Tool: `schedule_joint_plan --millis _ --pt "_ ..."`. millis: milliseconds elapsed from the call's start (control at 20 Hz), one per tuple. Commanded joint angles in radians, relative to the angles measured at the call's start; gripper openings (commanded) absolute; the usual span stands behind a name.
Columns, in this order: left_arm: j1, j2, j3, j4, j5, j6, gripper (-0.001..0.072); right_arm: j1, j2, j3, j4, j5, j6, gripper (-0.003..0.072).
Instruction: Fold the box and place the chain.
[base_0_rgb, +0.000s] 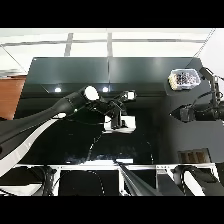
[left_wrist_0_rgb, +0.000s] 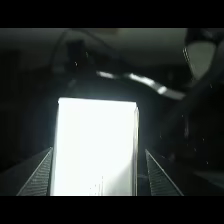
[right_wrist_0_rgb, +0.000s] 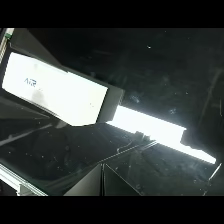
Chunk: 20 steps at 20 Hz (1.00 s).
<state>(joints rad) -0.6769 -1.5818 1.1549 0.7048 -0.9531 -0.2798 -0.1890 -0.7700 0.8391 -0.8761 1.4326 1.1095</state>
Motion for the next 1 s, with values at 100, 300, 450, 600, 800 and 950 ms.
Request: schedule_joint_plan --millis 100,300,450,600,800,950 --pt "-0.004 -0.009 0.009 0.054 -0.020 -0.046 0.0711 0.000 0.001 0.000 -0.026 -0.004 -0.007 0.0013" --pt "-0.019 -0.009 0.009 0.076 -0.019 -0.040 0.0712 0.000 0.001 0.000 -0.026 -0.005 -0.007 0.0013" --pt "-0.040 -0.009 0.009 0.134 0.003 -0.037 0.0713 0.000 0.001 -0.001 -0.029 -0.010 -0.007 0.0013" --pt "-0.075 -0.010 0.008 0.234 0.037 -0.037 0.0713 0.000 0.001 -0.003 -0.046 -0.015 -0.007 0.0013" --pt "-0.107 -0.015 0.008 0.334 0.091 -0.037 0.0713 0.000 0.001 -0.035 -0.045 -0.029 -0.007 0.0013" --pt "-0.113 0.002 0.010 0.358 0.073 -0.088 0.0534 0.000 0.001 -0.050 -0.045 -0.029 -0.007 0.0013"
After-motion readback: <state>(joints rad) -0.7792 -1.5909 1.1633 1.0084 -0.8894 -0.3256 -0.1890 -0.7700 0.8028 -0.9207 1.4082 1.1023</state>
